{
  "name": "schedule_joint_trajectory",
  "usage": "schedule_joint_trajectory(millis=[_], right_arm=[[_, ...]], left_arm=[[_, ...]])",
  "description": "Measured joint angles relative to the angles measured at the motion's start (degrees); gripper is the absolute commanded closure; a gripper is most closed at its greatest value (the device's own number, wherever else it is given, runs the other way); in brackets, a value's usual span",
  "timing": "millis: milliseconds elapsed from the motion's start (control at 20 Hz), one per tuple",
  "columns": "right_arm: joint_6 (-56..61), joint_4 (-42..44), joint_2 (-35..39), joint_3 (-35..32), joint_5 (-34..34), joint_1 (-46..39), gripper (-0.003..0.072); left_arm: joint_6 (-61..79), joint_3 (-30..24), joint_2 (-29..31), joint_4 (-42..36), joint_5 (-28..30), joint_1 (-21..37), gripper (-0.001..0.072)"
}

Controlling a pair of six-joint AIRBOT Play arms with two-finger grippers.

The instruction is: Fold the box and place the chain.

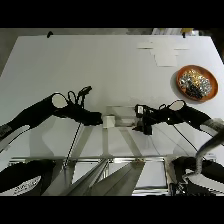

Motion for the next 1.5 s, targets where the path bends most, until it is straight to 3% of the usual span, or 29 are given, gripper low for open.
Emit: schedule_joint_trajectory(millis=[100, 250, 1100, 1500], right_arm=[[0.00, 0.02, 0.00, 0.00, 0.00, 0.00, 0.0250], [0.00, 0.00, 0.00, 0.00, 0.09, 0.00, 0.0250], [-0.02, 0.02, 0.00, 0.00, -0.09, 0.00, 0.0250], [-0.02, 0.02, 0.00, 0.00, -0.04, 0.00, 0.0250]], left_arm=[[0.20, 0.00, 0.42, -1.18, 0.70, -0.87, 0.0400], [0.31, -0.02, 0.72, -2.27, 1.55, -1.79, 0.0363], [0.00, -0.02, 2.80, -0.59, -0.09, 0.44, 0.0363], [-0.09, -0.02, 3.15, -1.70, 1.75, -2.69, 0.0359]])
